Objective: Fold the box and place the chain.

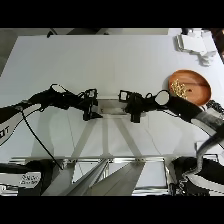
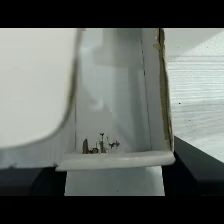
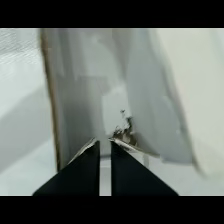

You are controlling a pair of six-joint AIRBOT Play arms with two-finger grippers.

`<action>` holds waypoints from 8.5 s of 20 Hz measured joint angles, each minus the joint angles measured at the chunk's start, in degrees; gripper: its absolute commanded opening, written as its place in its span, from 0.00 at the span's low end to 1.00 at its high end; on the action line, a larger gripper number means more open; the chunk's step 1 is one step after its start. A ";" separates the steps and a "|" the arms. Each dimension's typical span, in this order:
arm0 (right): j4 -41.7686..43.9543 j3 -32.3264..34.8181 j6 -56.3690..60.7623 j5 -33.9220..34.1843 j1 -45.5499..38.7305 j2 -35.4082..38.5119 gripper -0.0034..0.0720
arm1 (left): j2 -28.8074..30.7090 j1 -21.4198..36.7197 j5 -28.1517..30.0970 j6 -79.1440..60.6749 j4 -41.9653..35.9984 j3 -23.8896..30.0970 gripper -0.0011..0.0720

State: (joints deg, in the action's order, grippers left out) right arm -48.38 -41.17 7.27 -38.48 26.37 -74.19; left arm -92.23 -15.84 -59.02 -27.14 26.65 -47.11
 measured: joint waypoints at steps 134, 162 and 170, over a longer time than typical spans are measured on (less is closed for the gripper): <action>-39.93 -20.63 84.00 -11.15 -36.33 -11.61 1.00 | -0.02 0.00 -0.37 0.17 -0.07 0.00 0.30; -41.59 -22.23 72.02 -34.29 -11.13 7.08 0.06 | -0.02 0.00 -0.35 0.20 -0.07 0.00 0.30; -35.08 -22.23 71.67 -29.44 4.02 6.58 0.06 | -0.02 0.00 -0.35 0.20 -0.07 0.00 0.30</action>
State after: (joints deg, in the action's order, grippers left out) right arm -83.46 -63.40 78.94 -67.92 30.39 -67.61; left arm -92.25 -15.84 -59.37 -26.94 26.59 -47.11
